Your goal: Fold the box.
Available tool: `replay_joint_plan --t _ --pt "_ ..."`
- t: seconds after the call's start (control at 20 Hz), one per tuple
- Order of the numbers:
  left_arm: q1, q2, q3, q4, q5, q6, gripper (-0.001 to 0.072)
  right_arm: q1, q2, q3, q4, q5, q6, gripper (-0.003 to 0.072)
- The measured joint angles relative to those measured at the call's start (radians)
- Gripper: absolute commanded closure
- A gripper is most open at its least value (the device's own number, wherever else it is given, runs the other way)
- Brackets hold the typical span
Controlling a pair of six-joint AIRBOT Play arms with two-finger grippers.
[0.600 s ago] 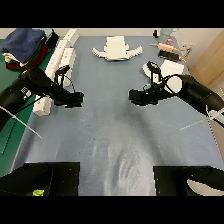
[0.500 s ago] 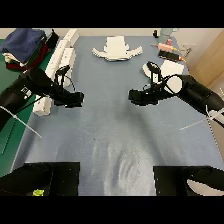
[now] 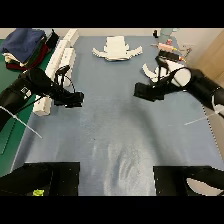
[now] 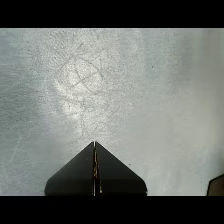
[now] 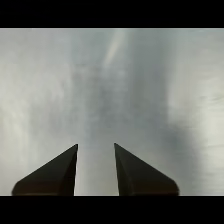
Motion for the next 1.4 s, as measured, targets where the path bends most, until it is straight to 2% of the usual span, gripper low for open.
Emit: replay_joint_plan --t 0.15,0.2,0.25,0.4,0.6,0.9,1.2,1.25,1.35,1.4 --pt "0.0 0.0 0.0 0.0 0.0 0.0 0.0695 -0.213 -0.034 0.135 -0.04 0.14 0.006 0.0284" --pt "0.0 0.0 0.0 0.0 0.0 0.0 0.0695 -0.293 -0.049 0.179 -0.059 0.175 0.005 0.0181" --pt "0.0 0.0 0.0 0.0 0.001 0.0 0.0694 -0.383 -0.071 0.224 -0.082 0.203 0.001 0.0117" --pt "-0.001 0.0 0.0 0.0 0.016 0.0 0.0695 -0.637 -0.175 0.335 -0.092 0.244 -0.054 0.0117" --pt "-0.001 0.0 0.0 0.0 0.056 0.002 0.0695 -0.855 -0.375 0.459 0.063 0.261 -0.195 0.0118" --pt "-0.001 0.0 0.0 -0.005 0.097 0.0 0.0695 -0.946 -0.641 0.632 0.198 0.278 -0.326 0.0122" --pt "-0.001 0.0 0.0 -0.008 0.121 0.0 0.0695 -0.956 -0.76 0.698 0.263 0.288 -0.394 0.0128" --pt "-0.001 -0.001 0.0 -0.01 0.129 0.0 0.0695 -0.955 -0.772 0.702 0.278 0.293 -0.41 0.0167" --pt "-0.001 -0.001 0.0 -0.019 0.139 0.0 0.0695 -0.952 -0.789 0.707 0.313 0.305 -0.44 0.0168" --pt "-0.001 0.0 0.0 -0.022 0.14 0.0 0.0695 -0.949 -0.793 0.709 0.332 0.306 -0.454 0.0217"
